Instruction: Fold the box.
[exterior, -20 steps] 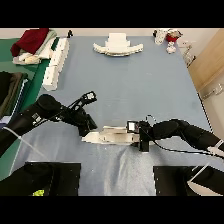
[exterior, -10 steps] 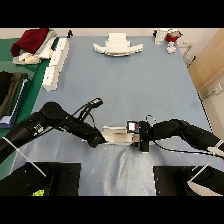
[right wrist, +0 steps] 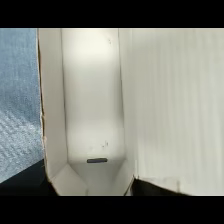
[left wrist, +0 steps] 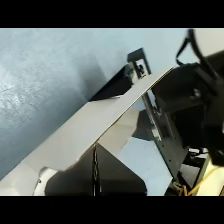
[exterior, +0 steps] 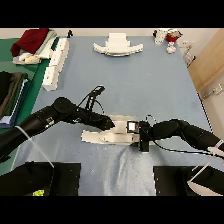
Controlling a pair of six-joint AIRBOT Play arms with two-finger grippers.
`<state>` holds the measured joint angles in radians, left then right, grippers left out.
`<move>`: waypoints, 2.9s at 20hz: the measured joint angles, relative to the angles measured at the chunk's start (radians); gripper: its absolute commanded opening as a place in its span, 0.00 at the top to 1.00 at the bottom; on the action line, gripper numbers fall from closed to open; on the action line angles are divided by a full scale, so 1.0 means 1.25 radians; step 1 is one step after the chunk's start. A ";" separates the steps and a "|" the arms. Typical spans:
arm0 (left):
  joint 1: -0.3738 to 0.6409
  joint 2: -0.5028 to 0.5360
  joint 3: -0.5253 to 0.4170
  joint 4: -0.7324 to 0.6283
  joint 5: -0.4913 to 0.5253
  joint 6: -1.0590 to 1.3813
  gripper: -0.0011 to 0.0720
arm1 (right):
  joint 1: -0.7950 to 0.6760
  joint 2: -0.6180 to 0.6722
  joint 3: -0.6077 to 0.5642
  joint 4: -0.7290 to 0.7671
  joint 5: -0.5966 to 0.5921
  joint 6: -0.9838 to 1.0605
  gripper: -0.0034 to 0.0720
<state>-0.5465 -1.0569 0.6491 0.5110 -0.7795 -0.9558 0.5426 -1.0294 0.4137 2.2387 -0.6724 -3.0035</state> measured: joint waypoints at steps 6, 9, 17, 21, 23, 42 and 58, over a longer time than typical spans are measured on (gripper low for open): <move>0.007 -0.140 0.013 -0.013 0.038 -0.041 0.96 | 0.000 0.000 0.000 0.001 0.000 0.002 0.28; 0.007 -0.166 0.020 -0.016 0.051 -0.044 0.96 | 0.000 0.000 0.000 0.000 0.000 0.000 0.28; 0.007 -0.152 0.091 -0.017 0.028 0.010 0.96 | 0.000 0.000 0.000 -0.001 0.000 -0.001 0.28; 0.006 -0.057 0.107 0.043 -0.036 0.054 0.97 | 0.000 0.000 0.000 -0.001 0.000 -0.001 0.28; -0.003 0.019 0.102 0.112 -0.075 0.054 0.97 | 0.000 0.000 0.000 -0.001 0.000 -0.001 0.28; 0.027 0.240 -0.152 0.333 -0.114 0.503 0.42 | 0.000 0.000 0.000 0.000 0.000 0.000 0.28; 0.047 0.074 -0.161 0.159 0.027 0.781 0.20 | 0.000 0.000 0.000 0.000 0.000 0.000 0.28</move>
<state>-0.4873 -0.9646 0.4477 0.7097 -0.7456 0.0208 0.5426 -1.0290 0.4137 2.2387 -0.6720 -3.0035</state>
